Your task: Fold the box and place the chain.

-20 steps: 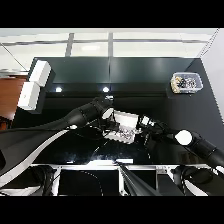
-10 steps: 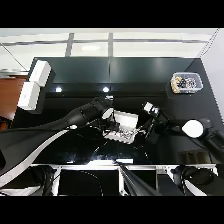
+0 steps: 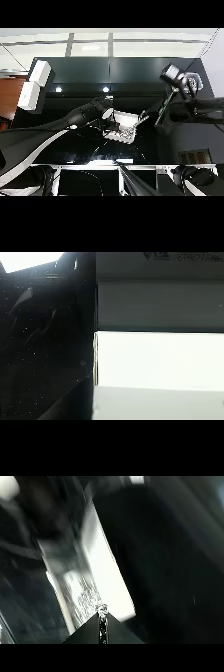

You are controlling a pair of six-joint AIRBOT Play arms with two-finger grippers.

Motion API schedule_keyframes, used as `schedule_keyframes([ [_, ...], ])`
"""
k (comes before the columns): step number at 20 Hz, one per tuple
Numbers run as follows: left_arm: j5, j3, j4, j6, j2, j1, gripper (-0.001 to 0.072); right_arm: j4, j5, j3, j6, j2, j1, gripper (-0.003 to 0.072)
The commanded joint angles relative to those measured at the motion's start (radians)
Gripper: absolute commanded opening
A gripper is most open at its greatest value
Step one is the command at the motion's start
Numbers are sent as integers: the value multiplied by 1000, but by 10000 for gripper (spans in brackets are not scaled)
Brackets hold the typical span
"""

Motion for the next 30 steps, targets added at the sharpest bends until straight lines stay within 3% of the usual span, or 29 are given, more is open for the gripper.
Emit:
schedule_keyframes([
  [1,3,1,0,0,-1,1,27,111,-39,58,61,-6,1,14],
  [3,3,1,0,0,-1,1,27,224,-71,-22,75,-27,10,14],
  [7,2,1,0,0,-1,1,27,190,-192,-195,76,-53,20,15],
  [14,3,1,0,0,-1,1,27,202,-222,-291,77,-63,21,41],
  [15,3,1,0,0,-1,1,27,216,-222,-292,77,-66,21,282],
  [16,3,1,0,0,-1,1,27,218,-227,-290,78,-66,20,456],
  [21,3,1,-20,0,-1,0,27,82,-76,-210,79,-52,-140,453],
  [25,2,1,-23,1,-1,1,29,85,-67,-204,78,-6,-310,453],
  [30,11,16,-10,-116,0,1,29,85,-68,-204,77,-4,-346,453],
])
